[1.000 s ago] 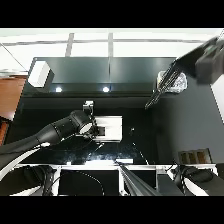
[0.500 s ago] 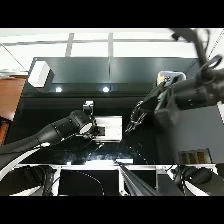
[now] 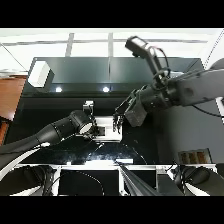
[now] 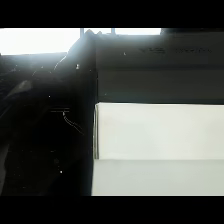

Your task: Fold the box and place the chain.

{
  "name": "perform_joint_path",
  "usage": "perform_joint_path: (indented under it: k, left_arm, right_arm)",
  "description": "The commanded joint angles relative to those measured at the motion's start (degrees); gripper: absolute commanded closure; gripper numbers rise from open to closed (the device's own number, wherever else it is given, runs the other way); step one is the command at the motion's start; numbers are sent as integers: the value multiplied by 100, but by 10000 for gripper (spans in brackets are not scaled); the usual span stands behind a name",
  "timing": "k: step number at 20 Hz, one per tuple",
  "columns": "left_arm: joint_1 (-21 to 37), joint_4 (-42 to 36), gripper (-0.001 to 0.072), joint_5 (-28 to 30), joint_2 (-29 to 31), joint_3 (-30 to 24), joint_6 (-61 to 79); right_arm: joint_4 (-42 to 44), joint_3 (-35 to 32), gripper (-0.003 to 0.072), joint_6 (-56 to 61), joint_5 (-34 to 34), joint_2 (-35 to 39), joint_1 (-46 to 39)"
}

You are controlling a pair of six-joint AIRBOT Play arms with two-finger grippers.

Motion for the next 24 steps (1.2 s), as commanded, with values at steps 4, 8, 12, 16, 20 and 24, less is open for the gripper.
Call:
perform_joint_path:
  k: [4, 8, 12, 16, 20, 24]
  left_arm:
    - [0, 2, 678, 2, -2, 7, 0]
    - [0, 2, 679, 2, -2, 7, 0]
    - [0, 2, 678, 0, -2, 7, 0]
    - [0, 2, 678, -4, -2, 7, 2]
    - [0, 2, 678, -4, -2, 7, 0]
    - [0, 4, 678, 0, -2, 7, 0]
  right_arm:
    - [98, -922, 659, 98, 555, -216, 48]
    - [352, -1342, 659, 94, 1036, -341, 55]
    - [286, -1342, 609, 101, 1174, -549, 315]
    - [-243, -1309, 172, 297, 699, -385, -205]
    - [-1773, -1403, 172, 662, 232, 72, -1821]
    - [-2181, -2599, 118, 1860, 2094, 44, -3073]
